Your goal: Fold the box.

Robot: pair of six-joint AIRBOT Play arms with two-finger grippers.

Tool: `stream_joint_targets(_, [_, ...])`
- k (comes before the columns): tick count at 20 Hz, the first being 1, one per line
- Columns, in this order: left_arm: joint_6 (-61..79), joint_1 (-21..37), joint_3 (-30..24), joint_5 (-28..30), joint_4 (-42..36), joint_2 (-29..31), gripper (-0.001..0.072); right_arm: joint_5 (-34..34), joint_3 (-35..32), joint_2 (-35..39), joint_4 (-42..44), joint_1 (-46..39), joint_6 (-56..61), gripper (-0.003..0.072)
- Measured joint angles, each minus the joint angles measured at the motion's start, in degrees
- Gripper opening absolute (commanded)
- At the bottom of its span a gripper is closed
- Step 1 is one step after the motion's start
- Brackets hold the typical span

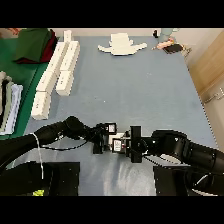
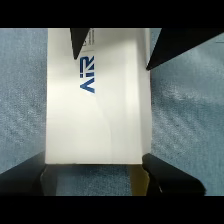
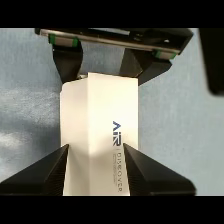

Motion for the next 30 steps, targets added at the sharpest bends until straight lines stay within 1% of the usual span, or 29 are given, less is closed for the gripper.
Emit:
stream_joint_targets(1, [0.0, 0.0, 0.0, 0.0, 0.0, 0.0, 0.0521, 0.1, 0.2, 0.0, -0.7, 0.0, 0.0, 0.0503])
stream_joint_targets(2, [0.0, 0.0, 0.0, 0.0, -0.1, 0.0, 0.0521, 0.1, 0.3, 0.0, -1.2, 0.0, 0.0, 0.0471])
stream_joint_targets(3, [0.0, 0.0, 0.0, 0.1, -0.1, 0.0, 0.0521, 0.1, 0.4, 0.2, -1.5, 0.0, -0.1, 0.0411])
stream_joint_targets(13, [0.2, 0.0, 0.0, 0.1, 0.1, 0.0, 0.0521, -0.4, 0.7, 2.7, -3.0, -0.1, -0.1, 0.0411])
stream_joint_targets(21, [0.3, 0.0, 0.0, 0.0, 0.3, 0.0, 0.0521, -3.8, 0.7, 2.9, -4.4, -0.1, -0.1, 0.0411])
stream_joint_targets(30, [0.2, 0.0, 0.0, 0.0, 0.1, 0.0, 0.0521, -4.2, 0.7, 2.8, -5.1, -0.1, 0.0, 0.0411])
